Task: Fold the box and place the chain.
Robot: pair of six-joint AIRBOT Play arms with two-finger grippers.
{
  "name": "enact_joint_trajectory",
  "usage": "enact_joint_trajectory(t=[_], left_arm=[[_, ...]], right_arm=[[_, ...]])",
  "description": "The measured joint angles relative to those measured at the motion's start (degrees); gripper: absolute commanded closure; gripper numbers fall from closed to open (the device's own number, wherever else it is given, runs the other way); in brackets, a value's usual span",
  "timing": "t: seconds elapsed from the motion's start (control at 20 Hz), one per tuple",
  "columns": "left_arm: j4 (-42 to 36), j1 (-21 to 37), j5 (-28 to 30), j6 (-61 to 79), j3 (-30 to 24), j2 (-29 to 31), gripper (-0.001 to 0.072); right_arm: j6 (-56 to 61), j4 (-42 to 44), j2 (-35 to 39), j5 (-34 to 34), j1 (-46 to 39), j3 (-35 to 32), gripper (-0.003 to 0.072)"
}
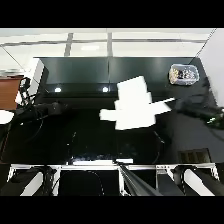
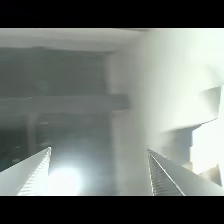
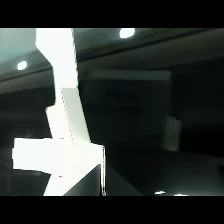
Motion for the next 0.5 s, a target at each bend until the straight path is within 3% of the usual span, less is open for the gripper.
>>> enact_joint_trajectory(t=[0.3, 0.5], left_arm=[[-8.04, -7.58, -5.86, 3.34, 9.55, -16.94, 0.0012], [-11.26, -8.98, -18.36, 6.01, 16.35, -31.1, 0.0011]], right_arm=[[-1.51, 9.57, 2.75, -15.3, 22.14, -8.96, 0.067], [-0.9, 11.47, 3.08, -20.09, 28.39, -10.12, 0.067]])
